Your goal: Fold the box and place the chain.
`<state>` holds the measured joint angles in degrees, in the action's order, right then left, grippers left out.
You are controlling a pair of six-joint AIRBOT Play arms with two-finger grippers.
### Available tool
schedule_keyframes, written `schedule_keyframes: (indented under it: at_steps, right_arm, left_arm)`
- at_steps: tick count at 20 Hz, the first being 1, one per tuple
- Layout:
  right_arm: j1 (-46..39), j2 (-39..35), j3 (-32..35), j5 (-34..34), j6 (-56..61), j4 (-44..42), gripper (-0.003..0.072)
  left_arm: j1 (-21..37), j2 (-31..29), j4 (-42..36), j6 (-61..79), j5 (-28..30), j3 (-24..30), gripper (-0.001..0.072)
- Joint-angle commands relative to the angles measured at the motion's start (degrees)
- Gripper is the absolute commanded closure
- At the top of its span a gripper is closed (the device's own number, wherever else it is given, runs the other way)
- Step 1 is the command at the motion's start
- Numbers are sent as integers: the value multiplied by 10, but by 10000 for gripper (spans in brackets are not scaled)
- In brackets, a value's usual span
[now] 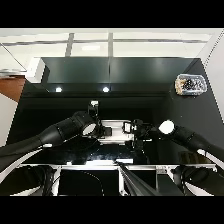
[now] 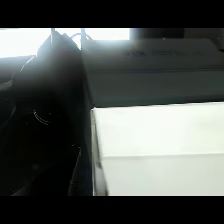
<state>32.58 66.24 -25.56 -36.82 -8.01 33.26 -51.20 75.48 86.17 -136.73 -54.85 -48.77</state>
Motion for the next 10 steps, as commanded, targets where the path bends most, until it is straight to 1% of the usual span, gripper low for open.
schedule_keyframes:
  at_steps: [1, 10]
  right_arm:
    - [0, 0, 0, 0, 0, 0, 117]
    - [0, 0, 0, 0, 0, 0, 116]
  left_arm:
    - [-3, 4, 2, -2, 7, -2, 432]
    - [-3, 16, -3, -5, 5, -2, 434]
